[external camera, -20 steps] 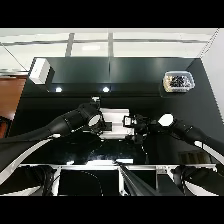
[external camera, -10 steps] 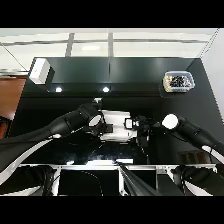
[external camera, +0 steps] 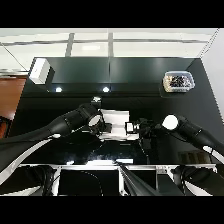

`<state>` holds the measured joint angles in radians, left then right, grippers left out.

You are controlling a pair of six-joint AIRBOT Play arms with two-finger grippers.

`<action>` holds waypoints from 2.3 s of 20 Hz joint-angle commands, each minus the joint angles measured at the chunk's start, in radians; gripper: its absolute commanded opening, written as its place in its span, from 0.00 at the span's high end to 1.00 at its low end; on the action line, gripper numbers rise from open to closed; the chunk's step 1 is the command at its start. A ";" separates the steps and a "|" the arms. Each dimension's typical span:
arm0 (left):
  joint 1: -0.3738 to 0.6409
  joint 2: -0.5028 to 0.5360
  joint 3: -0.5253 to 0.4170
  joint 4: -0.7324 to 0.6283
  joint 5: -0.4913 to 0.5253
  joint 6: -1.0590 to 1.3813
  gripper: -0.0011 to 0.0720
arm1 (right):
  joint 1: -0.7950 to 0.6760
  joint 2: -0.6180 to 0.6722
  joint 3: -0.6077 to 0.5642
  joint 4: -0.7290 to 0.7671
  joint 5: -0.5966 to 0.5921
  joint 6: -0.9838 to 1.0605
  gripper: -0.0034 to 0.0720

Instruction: Fold the box and place the chain.

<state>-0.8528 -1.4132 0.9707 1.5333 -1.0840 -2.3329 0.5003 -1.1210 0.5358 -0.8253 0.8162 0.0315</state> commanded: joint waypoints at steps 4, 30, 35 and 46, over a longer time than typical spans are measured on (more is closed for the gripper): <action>0.000 0.001 0.000 0.002 0.002 0.014 0.95 | 0.001 -0.001 0.000 0.097 -0.089 0.002 0.34; 0.000 0.000 0.000 -0.001 0.028 0.014 0.95 | 0.090 -0.072 0.000 0.294 -0.196 0.044 0.81; 0.000 0.000 0.000 -0.001 0.026 0.014 0.95 | -0.008 0.047 0.003 0.152 -0.156 0.470 0.94; 0.000 0.001 0.000 -0.001 0.026 0.014 0.95 | -0.609 0.301 -0.167 -0.087 0.133 1.436 0.95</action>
<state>-0.8528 -1.4132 0.9707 1.5314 -1.0580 -2.3184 -0.0170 -0.8204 0.4515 -1.0039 0.9188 1.3098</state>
